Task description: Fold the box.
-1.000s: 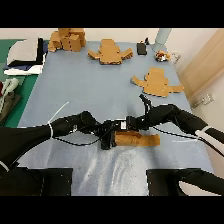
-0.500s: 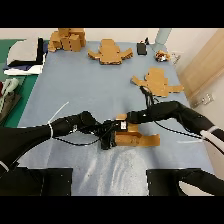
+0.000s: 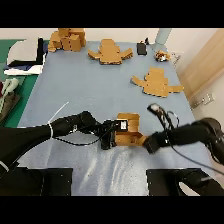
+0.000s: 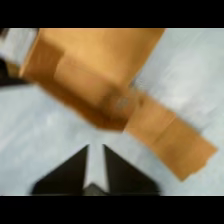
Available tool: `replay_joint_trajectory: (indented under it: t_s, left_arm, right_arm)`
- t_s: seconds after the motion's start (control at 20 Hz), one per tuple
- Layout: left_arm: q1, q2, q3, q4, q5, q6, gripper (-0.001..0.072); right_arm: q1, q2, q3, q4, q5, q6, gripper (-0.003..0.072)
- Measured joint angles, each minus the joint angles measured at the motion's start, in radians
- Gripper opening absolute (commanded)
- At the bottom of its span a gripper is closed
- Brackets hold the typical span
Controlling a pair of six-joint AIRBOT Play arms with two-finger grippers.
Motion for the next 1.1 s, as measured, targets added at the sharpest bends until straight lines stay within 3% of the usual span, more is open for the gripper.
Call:
replay_joint_trajectory:
  t_s: [0.25, 0.65, 0.75, 0.85, 0.9, 0.95, 1.0, 1.1]
  left_arm:
    - [0.0, 0.0, 0.0, 0.0, 0.0, 0.0, 0.0535]
    - [0.0, 0.0, 0.0, 0.0, 0.0, 0.0, 0.0535]
    - [0.0, 0.0, 0.0, 0.0, 0.0, 0.0, 0.0535]
    - [0.0, 0.0, 0.0, 0.0, 0.0, 0.0, 0.0535]
    - [0.0, 0.0, 0.0, 0.0, 0.0, 0.0, 0.0535]
    - [0.0, 0.0, 0.0, 0.0, 0.0, 0.0, 0.0535]
    - [0.0, 0.0, 0.0, 0.0, 0.0, 0.0, 0.0535]
    - [0.0, 0.0, 0.0, 0.0, 0.0, 0.0, 0.0535]
  right_arm:
    - [0.038, 0.077, -0.067, -0.161, 0.021, -0.132, 0.0595]
    - [0.05, -0.085, -0.082, -0.266, 0.26, -0.444, 0.0586]
    - [0.055, -0.114, -0.082, -0.246, 0.312, -0.511, 0.0449]
    - [0.059, -0.129, -0.083, -0.206, 0.341, -0.558, 0.0412]
    - [0.06, -0.134, -0.083, -0.179, 0.351, -0.581, 0.0346]
    - [0.061, -0.137, -0.083, -0.155, 0.357, -0.603, 0.0208]
    - [0.061, -0.14, -0.084, -0.13, 0.365, -0.623, 0.0155]
    - [0.061, -0.143, -0.083, -0.097, 0.374, -0.661, 0.0155]
